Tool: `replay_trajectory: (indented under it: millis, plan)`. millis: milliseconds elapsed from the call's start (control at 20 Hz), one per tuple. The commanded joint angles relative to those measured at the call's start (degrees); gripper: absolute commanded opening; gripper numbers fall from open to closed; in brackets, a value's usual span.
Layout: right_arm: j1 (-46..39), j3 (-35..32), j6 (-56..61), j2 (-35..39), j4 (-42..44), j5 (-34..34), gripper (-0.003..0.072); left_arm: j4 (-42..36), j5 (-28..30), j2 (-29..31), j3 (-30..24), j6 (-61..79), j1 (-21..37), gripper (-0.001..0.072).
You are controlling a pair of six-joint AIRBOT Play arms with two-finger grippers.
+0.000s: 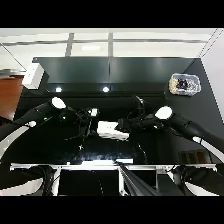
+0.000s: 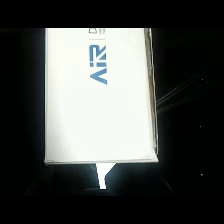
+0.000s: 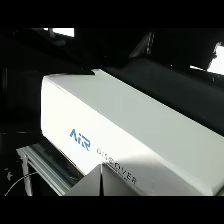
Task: Fold the box and place the chain.
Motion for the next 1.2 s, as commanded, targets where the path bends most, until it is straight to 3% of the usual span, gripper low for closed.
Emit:
replay_trajectory:
  millis: [0, 150, 450, 500, 550, 850, 1000, 1150]
  plan:
    - [-0.94, 0.04, -6.71, 0.44, 5.03, 3.34, 0.0024, 0.02, 0.0, -0.02, -0.02, 0.02, 0.02, 0.0394]
    - [-4.59, 0.04, -11.8, 2.16, 9.84, 8.28, 0.0024, 0.02, 0.0, -0.02, -0.02, 0.02, 0.02, 0.0403]
    - [-16.61, 0.02, -12.04, 11.15, 5.51, 15.39, 0.0024, 1.25, 0.04, 0.0, 0.0, -1.49, 0.35, 0.0407]
    - [-18.62, 0.02, -11.78, 13.09, 4.37, 16.98, 0.0024, 2.27, -0.11, 0.0, 0.0, -2.38, 0.61, 0.047]
    - [-20.39, 0.04, -11.37, 14.86, 3.26, 18.34, 0.0024, 3.72, -0.02, 0.11, 0.0, -3.65, 0.87, 0.072]
    - [-29.59, 0.04, -9.22, 23.06, -4.09, 24.13, 0.0025, 10.88, -0.76, 6.58, 2.34, -12.63, 2.84, 0.0714]
    - [-32.83, 0.04, -9.25, 24.06, -4.76, 24.3, 0.0024, 10.75, -2.29, 12.72, 4.17, -21.9, 3.37, 0.0715]
    - [-33.2, 0.02, -9.29, 24.06, -5.88, 23.78, 0.0025, 9.14, -3.21, 16.13, 4.24, -22.69, 0.76, 0.0718]
